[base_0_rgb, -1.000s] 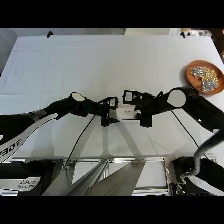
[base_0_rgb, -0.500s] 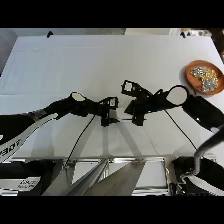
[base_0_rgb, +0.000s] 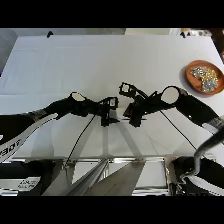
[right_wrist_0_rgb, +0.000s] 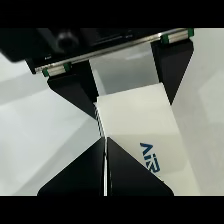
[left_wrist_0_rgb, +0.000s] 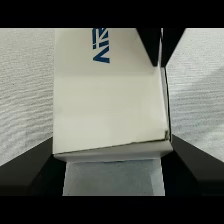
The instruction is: Fold the box and place the chain.
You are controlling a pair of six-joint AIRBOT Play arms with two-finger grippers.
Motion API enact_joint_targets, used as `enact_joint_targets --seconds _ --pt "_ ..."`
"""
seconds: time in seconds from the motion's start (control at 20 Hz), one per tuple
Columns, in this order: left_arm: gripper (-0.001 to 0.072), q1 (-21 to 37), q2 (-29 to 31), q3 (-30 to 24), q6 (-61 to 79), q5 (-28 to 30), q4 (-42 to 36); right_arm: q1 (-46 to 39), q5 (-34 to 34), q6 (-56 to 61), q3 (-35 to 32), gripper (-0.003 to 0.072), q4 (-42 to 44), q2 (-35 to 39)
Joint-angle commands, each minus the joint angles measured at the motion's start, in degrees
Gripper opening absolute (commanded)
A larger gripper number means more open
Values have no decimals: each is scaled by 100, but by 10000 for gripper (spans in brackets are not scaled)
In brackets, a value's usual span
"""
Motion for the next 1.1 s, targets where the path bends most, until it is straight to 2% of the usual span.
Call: enact_joint_targets --seconds 0.0,0.6,0.7,0.85,1.05 --pt "135 2 2 2 0 0 2 2 11 0 -103 17 -107 -13" --pt "135 2 2 2 0 2 2 2 -138 17 -415 16 -136 11" --pt "135 2 2 2 0 0 2 2 -42 -46 -404 15 11 234" --pt "135 2 2 2 2 2 2 -157 -52 -42 -374 15 -398 776" --pt "135 2 2 2 0 0 2 -918 203 157 -378 14 -857 1032"
